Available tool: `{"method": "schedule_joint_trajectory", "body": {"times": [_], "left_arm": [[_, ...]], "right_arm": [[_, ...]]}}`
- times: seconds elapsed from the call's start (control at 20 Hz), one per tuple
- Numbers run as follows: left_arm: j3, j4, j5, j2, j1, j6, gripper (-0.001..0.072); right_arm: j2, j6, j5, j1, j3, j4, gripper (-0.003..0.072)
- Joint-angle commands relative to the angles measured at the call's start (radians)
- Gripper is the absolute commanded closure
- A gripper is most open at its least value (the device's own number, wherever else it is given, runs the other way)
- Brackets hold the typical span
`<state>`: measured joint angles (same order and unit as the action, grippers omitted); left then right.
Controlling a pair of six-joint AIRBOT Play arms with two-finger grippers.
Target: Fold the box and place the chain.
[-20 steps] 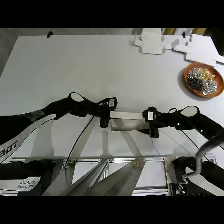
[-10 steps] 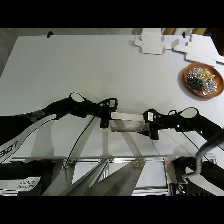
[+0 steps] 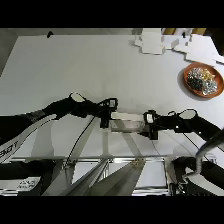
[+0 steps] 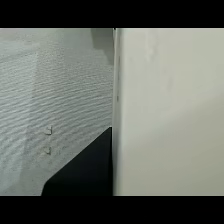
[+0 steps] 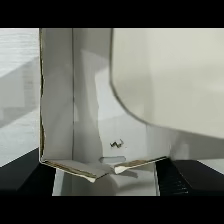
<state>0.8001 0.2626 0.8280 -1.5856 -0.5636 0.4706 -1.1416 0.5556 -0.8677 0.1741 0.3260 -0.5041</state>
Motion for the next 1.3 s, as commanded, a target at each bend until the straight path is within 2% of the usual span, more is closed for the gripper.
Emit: {"method": "schedule_joint_trajectory", "body": {"times": [0.0, 0.2, 0.25, 0.45, 0.55, 0.65, 1.25], "left_arm": [[0.001, 0.0, -0.002, 0.0, 0.001, 0.0, 0.07], [0.001, 0.0, -0.002, 0.0, 0.001, 0.0, 0.07], [0.001, 0.0, -0.002, 0.0, 0.001, 0.0, 0.07], [0.001, 0.0, -0.002, 0.0, 0.001, 0.0, 0.07], [0.001, 0.0, -0.002, 0.0, 0.001, 0.0, 0.07], [0.001, 0.0, -0.001, 0.0, 0.001, 0.0, 0.07], [0.001, 0.0, -0.002, 0.0, 0.001, 0.0, 0.07]], "right_arm": [[-0.035, 0.049, 0.001, 0.028, 0.0, 0.044, 0.007], [-0.048, 0.048, 0.033, 0.031, 0.0, 0.04, 0.0087], [-0.048, 0.047, 0.031, 0.031, -0.001, 0.04, 0.0128], [-0.048, 0.045, 0.03, 0.031, 0.0, 0.04, 0.0188], [-0.048, 0.044, 0.026, 0.031, 0.0, 0.038, 0.0297], [-0.048, 0.044, 0.023, 0.031, 0.0, 0.038, 0.0356], [-0.047, 0.045, 0.02, 0.032, 0.0, 0.037, 0.0347]]}}
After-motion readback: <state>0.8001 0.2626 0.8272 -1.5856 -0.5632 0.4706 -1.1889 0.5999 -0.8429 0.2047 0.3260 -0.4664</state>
